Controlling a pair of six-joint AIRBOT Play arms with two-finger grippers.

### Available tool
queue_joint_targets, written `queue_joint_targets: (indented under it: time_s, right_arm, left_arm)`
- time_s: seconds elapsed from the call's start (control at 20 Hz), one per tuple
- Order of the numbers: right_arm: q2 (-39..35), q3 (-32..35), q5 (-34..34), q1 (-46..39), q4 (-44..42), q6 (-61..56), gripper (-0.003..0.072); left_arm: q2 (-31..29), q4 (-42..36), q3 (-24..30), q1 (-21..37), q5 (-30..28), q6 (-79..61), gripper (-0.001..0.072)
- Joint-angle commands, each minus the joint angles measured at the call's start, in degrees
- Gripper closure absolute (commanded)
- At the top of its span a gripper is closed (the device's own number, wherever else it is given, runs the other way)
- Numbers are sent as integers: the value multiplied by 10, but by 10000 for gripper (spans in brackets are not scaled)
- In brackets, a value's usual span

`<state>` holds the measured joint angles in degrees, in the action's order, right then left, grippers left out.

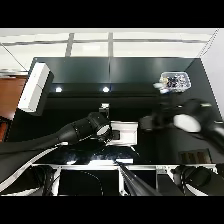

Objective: Fold the box and place the chain.

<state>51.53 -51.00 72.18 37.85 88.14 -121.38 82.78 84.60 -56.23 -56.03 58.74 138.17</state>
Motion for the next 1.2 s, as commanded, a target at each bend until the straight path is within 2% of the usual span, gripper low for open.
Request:
queue_joint_targets:
  time_s: [0.0, 0.1, 0.2, 0.3, 0.4, 0.5, 0.6, 0.85, 0.95, 1.1, 1.15]
  right_arm:
    - [-104, -4, 61, -110, 112, 70, 287]
    - [-104, 7, 26, -197, 172, 122, 296]
    - [-92, 20, -96, -286, 166, 143, 305]
    - [-42, 22, -208, -359, 153, 142, 302]
    - [42, 11, -254, -410, 100, 144, 40]
    - [138, -33, -260, -433, 40, 163, 40]
    - [238, -116, -248, -436, 28, 168, 41]
    - [439, -348, -140, -436, 38, 138, 48]
    - [486, -401, -123, -436, 59, 95, 49]
    - [534, -446, -101, -440, 71, 1, 51]
    - [543, -453, -98, -442, 71, -33, 80]
  left_arm:
    - [0, 0, 0, 0, 0, 1, 682]
    - [0, 0, 0, 0, -1, 1, 681]
    - [0, -1, 0, 0, -1, 1, 681]
    - [0, 0, 0, 0, 0, 1, 682]
    - [0, 2, 0, 0, 2, 1, 685]
    - [0, 12, 0, 1, 5, 3, 685]
    - [0, 20, 0, 1, 9, 16, 685]
    - [0, 19, 0, 0, 8, 16, 684]
    - [0, 19, 0, 0, 8, 16, 683]
    - [0, 19, 0, 0, 9, 16, 683]
    - [0, 17, 0, 0, 9, 16, 683]
